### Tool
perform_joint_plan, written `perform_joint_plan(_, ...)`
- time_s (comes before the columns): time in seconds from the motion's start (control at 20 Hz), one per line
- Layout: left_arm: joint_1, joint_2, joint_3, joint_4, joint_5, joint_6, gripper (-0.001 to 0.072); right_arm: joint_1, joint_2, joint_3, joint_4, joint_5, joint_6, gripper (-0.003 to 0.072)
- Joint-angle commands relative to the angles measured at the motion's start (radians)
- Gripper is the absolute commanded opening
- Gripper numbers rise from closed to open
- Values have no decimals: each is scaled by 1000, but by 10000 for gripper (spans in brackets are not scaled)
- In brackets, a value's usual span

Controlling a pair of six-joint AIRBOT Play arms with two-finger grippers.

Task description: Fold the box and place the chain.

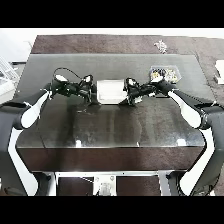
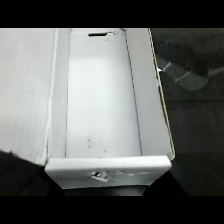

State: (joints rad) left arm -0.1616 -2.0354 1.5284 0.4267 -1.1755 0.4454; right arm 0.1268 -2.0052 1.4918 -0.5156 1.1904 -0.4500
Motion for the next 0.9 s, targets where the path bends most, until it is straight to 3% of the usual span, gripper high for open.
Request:
perform_joint_plan(0.0, 0, -8, 1, -2, 8, 1, 714, 0, 0, 0, 0, 0, 0, 592)
perform_joint_plan(0.7, -33, -15, 0, -19, 50, 0, 702, 0, 0, 0, 0, 0, 0, 592)
perform_joint_plan(0.8, -33, -15, 1, -16, 55, 1, 518, 0, 0, 0, 0, 0, 0, 592)
perform_joint_plan(0.85, -33, -15, 1, -16, 58, 1, 485, 0, 0, 0, 0, 0, 0, 592)
